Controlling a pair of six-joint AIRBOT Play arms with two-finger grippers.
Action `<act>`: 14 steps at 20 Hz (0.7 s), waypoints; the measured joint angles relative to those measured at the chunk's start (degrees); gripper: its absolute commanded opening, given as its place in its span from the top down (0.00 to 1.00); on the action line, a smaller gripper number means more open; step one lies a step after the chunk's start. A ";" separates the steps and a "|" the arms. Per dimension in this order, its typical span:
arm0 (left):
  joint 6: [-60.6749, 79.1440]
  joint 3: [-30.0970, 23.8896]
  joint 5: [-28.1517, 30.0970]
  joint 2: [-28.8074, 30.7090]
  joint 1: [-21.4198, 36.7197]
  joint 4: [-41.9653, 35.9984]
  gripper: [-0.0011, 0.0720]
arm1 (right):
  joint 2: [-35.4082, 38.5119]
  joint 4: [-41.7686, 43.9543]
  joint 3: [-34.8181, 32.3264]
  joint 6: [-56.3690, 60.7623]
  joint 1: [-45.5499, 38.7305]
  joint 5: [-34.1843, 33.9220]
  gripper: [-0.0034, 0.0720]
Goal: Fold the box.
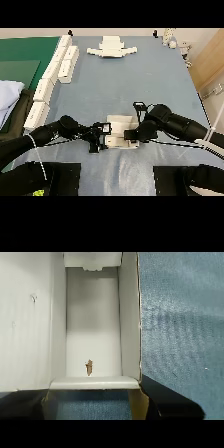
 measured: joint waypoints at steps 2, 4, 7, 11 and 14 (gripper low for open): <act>0.00 0.00 0.02 0.02 0.02 -0.02 0.34 | -2.25 -2.23 1.49 2.91 1.73 -1.25 0.51; 0.00 0.00 0.00 0.00 0.00 -0.02 0.34 | -4.04 -3.67 2.40 5.03 2.69 -1.86 0.57; -0.02 0.00 0.00 0.00 0.02 0.00 0.34 | -5.73 -5.35 3.04 7.15 3.30 -2.73 0.95; -0.13 -0.02 0.00 0.00 0.00 -0.02 0.34 | -6.56 -6.10 3.37 8.22 3.63 -2.99 0.95; 0.04 0.00 0.04 0.00 0.00 -0.02 0.34 | -6.95 -6.16 3.30 8.11 3.74 -2.93 0.27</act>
